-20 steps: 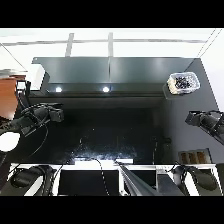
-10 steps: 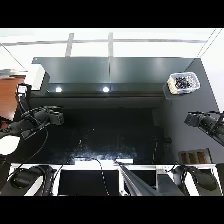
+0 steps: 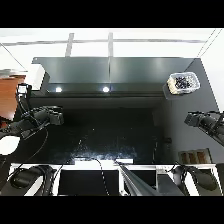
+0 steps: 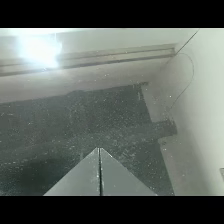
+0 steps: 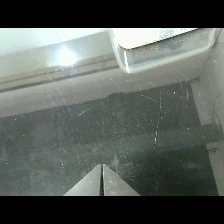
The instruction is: Fold the box and place the chain.
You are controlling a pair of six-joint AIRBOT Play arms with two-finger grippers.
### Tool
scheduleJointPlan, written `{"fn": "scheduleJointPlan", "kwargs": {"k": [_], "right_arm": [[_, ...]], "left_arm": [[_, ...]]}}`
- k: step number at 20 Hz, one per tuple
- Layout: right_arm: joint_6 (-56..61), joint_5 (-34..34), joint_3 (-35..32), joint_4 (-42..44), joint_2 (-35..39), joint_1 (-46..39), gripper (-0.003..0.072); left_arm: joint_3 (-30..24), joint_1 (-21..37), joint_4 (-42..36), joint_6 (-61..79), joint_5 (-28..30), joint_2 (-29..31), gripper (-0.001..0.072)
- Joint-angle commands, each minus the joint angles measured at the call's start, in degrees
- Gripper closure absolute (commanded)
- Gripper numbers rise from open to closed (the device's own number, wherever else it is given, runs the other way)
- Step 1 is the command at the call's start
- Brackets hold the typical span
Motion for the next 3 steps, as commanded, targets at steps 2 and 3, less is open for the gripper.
{"fn": "scheduleJointPlan", "kwargs": {"k": [2,3], "right_arm": [[0.02,0.02,-0.02,0.0,0.02,-0.02,0.0667],[0.02,0.02,-0.02,0.0,0.04,-0.02,0.0667]], "left_arm": [[-0.04,0.0,0.15,0.02,0.02,0.07,0.0678],[-0.04,0.0,0.15,0.02,0.0,0.07,0.0679]]}}
